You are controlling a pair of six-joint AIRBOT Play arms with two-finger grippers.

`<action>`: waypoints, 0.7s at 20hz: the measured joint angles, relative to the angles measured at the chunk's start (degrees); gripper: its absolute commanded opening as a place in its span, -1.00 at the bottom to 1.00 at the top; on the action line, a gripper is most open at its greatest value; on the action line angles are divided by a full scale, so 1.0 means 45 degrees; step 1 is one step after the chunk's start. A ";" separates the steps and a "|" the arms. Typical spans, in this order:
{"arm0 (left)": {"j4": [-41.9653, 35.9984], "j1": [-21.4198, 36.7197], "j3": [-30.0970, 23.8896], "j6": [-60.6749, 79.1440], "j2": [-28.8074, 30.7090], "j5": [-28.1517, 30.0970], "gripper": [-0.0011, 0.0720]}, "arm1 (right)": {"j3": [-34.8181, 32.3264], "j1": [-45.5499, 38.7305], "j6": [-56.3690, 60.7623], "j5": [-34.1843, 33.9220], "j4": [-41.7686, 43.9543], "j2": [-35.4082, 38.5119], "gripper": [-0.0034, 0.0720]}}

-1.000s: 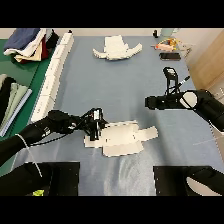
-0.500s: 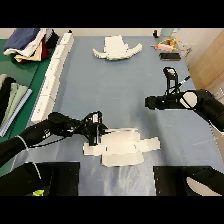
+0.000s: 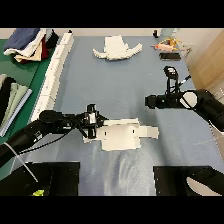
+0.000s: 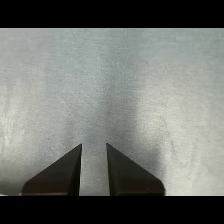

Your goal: Fold the box.

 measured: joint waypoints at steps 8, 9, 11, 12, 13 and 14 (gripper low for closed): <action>-0.0044 -0.2108 -0.1200 0.1073 0.0554 0.2773 -0.93 | 0.0000 0.0000 0.0000 -0.0253 0.0029 0.0000 -0.27; -0.0083 -0.2346 -0.1341 0.1117 0.0563 0.3099 -0.93 | 0.0000 0.0000 0.0000 -0.0257 0.0039 0.0000 -0.27; -0.0413 -0.2676 -0.1603 0.1161 0.0583 0.3512 -0.93 | 0.0000 0.0000 0.0000 -0.0262 0.0058 0.0000 -0.27; -0.0651 -0.2764 -0.1681 0.1171 0.0593 0.3628 -0.93 | 0.0000 0.0000 0.0000 -0.0272 0.0092 0.0000 -0.27; -0.0884 -0.2822 -0.1739 0.1200 0.0593 0.3721 -0.93 | 0.0000 0.0000 0.0000 -0.0267 0.0092 0.0000 -0.27; -0.1156 -0.2871 -0.1763 0.1205 0.0593 0.3784 -0.93 | 0.0000 0.0000 0.0000 -0.0272 0.0087 0.0000 -0.27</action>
